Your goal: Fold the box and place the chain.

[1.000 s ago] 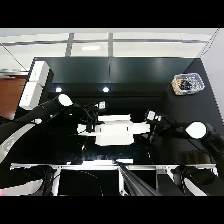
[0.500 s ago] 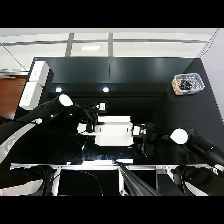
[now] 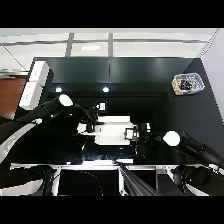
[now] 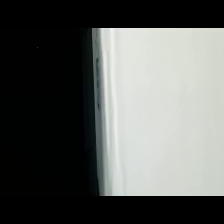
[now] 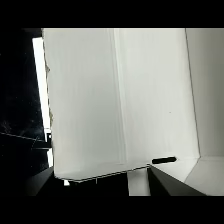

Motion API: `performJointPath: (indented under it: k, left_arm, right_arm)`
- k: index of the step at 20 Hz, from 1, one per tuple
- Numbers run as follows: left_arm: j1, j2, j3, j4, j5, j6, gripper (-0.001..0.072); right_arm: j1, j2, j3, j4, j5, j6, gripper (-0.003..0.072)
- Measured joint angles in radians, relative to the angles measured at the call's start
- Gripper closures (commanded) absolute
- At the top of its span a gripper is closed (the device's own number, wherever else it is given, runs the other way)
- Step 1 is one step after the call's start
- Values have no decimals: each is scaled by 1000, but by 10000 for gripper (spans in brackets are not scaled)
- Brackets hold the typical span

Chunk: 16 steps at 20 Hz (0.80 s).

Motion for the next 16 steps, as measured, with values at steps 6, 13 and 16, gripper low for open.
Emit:
performJointPath:
  k: [6,13,16]
  left_arm:
    - [0,0,0,0,0,0,685]
    - [0,0,0,0,-1,0,685]
    - [0,0,0,0,-2,-1,685]
  right_arm:
    - [2,-1,45,8,-12,-3,54]
    - [-120,-3,132,2,98,20,54]
    - [-176,-13,153,29,120,-6,54]
